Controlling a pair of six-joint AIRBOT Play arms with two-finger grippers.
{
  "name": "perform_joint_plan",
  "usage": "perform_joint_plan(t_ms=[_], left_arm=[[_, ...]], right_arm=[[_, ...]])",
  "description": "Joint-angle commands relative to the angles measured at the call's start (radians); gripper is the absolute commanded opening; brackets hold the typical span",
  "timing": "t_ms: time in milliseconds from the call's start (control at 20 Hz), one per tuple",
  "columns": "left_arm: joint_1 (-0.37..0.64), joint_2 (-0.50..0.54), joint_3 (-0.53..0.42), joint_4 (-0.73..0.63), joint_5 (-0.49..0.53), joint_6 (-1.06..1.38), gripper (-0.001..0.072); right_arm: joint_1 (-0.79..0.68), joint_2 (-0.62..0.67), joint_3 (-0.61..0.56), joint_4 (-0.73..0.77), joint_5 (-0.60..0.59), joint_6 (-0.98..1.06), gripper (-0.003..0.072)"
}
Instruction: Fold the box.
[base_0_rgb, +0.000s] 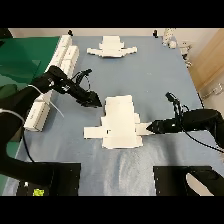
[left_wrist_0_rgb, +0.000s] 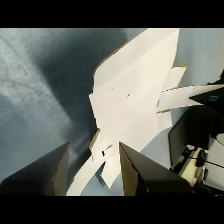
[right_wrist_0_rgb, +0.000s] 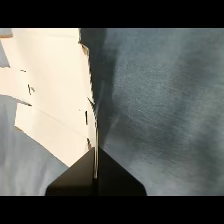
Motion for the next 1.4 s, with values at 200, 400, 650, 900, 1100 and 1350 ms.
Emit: perform_joint_plan(t_ms=[200,400,650,900,1100,1350], left_arm=[[-0.029,-0.259,0.19,-0.079,-0.136,0.091,0.0466],[-0.08,-0.308,0.24,-0.074,-0.162,0.103,0.0466],[-0.132,-0.315,0.255,-0.073,-0.258,0.152,0.0455],[-0.139,-0.314,0.256,-0.068,-0.302,0.17,0.0456],[-0.14,-0.314,0.256,-0.072,-0.313,0.212,0.0165],[-0.142,-0.315,0.256,-0.092,-0.295,0.224,0.0167]], right_arm=[[0.002,0.006,-0.003,-0.014,-0.016,0.01,0.0001],[0.002,0.006,-0.003,-0.017,-0.016,0.01,0.0001],[0.002,0.006,-0.003,-0.027,-0.011,0.013,0.0001],[0.002,0.006,-0.003,-0.027,-0.012,0.013,0.0001],[0.002,0.003,-0.003,-0.039,-0.012,0.013,0.0001],[0.002,-0.041,-0.003,-0.043,-0.012,0.011,0.0001]])
